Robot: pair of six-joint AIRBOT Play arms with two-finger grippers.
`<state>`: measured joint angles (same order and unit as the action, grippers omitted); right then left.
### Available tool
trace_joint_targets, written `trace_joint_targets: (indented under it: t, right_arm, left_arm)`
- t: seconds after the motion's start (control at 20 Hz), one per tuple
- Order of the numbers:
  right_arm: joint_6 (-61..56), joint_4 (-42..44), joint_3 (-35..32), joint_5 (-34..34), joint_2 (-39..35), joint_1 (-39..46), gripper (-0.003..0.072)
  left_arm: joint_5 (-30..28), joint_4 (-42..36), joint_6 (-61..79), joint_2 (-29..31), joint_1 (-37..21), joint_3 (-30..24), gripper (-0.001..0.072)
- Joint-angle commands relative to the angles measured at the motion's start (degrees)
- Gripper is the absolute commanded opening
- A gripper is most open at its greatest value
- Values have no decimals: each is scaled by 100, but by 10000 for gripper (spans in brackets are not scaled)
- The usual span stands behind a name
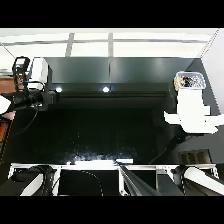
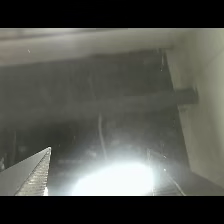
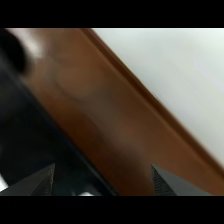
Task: Fold the box and place the chain.
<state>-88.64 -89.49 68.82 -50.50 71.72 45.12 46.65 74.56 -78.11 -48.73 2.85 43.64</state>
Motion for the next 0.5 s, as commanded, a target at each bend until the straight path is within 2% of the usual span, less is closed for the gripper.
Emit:
trace_joint_targets:
  t: [0.0, 0.15, 0.2, 0.3, 0.45]
  right_arm:
    - [743, 737, 76, -807, 597, 863, 696]
    - [2376, 2546, 81, -1384, 1237, 1318, 694]
    - [2861, 2914, 81, -1690, 1456, 1370, 693]
    - [3447, 2907, 81, -2144, 1792, 1316, 693]
    - [3965, 2883, 81, -2218, 1967, 1180, 692]
  left_arm:
    - [271, -4, -98, -39, 2, 46, 716]
    - [295, -7, -98, -39, 2, 46, 716]
    - [310, -7, -101, -39, 2, 46, 716]
    - [310, -4, -98, -39, 2, 46, 715]
    - [310, -2, -98, -39, 0, 46, 715]
